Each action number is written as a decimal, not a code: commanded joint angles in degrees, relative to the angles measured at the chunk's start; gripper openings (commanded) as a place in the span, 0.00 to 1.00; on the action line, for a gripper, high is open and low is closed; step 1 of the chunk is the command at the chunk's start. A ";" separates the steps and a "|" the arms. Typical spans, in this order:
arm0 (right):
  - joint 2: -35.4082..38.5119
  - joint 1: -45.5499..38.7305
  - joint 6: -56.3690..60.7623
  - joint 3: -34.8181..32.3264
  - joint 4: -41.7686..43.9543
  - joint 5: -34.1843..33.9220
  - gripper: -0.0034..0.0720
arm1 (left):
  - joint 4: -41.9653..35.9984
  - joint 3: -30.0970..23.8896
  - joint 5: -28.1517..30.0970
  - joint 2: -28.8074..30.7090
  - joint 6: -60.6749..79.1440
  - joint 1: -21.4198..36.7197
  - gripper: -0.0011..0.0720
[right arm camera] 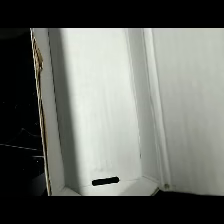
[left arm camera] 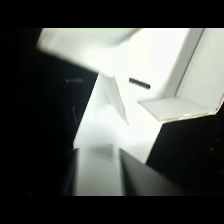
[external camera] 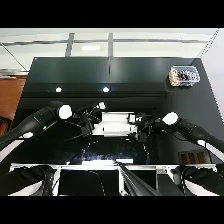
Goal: Fold the box and place the chain.
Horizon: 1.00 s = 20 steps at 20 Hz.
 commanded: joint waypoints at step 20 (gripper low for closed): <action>-0.02 -0.02 0.07 0.02 0.02 -0.07 0.26 | -18.49 -1.86 3.32 -0.31 13.33 -1.20 0.35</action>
